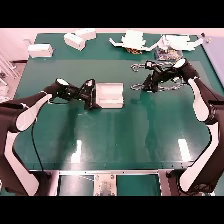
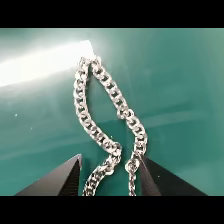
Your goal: Fold the box and place the chain.
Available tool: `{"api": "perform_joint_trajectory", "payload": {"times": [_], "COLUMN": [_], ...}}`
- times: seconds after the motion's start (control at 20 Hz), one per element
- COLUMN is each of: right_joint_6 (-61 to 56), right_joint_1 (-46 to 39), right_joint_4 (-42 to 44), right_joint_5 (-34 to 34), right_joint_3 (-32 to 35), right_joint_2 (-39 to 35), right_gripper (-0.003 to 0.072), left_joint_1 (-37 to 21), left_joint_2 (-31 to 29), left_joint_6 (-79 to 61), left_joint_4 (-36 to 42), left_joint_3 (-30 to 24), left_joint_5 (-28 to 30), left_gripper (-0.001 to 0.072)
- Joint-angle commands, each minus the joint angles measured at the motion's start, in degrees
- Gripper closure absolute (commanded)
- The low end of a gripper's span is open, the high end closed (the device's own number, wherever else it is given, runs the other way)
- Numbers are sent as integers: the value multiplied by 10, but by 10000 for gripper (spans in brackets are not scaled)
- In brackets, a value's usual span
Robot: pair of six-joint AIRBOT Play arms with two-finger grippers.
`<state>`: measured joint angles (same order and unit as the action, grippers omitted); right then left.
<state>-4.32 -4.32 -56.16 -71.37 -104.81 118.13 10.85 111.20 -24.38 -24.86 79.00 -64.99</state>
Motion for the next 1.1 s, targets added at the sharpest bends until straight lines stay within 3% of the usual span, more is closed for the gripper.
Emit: {"api": "perform_joint_trajectory", "payload": {"times": [0.0,0.2,0.3,0.4,0.75,1.05], "right_joint_6": [3,8,15,8,-2,-34], "right_joint_1": [5,6,6,7,20,25], "right_joint_4": [-21,-30,-35,-35,14,102], "right_joint_5": [5,7,5,0,-46,-98], "right_joint_3": [0,-1,-2,-4,-7,-7], "right_joint_2": [13,14,13,13,-5,-94], "right_gripper": [247,344,543,666,681,681], "left_joint_1": [0,0,0,0,0,0], "left_joint_2": [0,0,0,0,0,0], "left_joint_6": [0,0,0,0,0,0], "left_joint_4": [0,0,0,0,0,0], "left_joint_3": [0,0,0,0,0,0], "left_joint_5": [0,0,0,0,0,0], "left_gripper": [220,220,220,220,220,220]}}
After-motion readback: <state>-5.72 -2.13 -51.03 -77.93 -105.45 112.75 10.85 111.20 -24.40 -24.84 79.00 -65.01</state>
